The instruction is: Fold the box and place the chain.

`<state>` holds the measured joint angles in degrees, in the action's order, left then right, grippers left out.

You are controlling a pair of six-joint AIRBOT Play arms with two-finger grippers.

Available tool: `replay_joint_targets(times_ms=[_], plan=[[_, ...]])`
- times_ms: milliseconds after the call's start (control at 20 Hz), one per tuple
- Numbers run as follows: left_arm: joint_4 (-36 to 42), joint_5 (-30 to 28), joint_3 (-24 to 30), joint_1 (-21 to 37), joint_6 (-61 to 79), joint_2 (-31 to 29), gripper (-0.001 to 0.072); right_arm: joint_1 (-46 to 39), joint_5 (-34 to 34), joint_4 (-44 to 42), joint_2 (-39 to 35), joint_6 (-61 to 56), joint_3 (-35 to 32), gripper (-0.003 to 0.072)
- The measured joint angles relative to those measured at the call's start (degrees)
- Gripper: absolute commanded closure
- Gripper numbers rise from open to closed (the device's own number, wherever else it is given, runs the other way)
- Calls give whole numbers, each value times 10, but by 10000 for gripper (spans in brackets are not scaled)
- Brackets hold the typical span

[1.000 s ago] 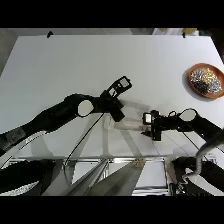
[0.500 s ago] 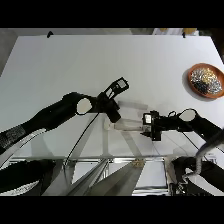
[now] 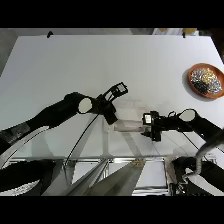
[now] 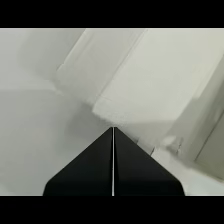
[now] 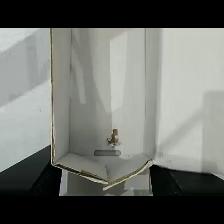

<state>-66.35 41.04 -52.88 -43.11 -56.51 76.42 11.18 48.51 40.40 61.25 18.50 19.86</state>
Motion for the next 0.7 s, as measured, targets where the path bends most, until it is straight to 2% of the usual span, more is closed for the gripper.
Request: replay_joint_targets(times_ms=[200, 400, 550, 700], plan=[[-34, 73, 0, 36, 11, -61, 704, 0, 0, 0, 0, 0, 0, 251], [-32, 90, 0, 31, 58, -103, 704, 0, 0, -1, 0, 0, 0, 251], [-11, 101, 0, -2, 97, -101, 706, 0, 0, -1, 0, 0, 0, 251], [22, 107, 0, -28, 135, -75, 708, 0, 0, -1, 0, 0, 0, 251]])
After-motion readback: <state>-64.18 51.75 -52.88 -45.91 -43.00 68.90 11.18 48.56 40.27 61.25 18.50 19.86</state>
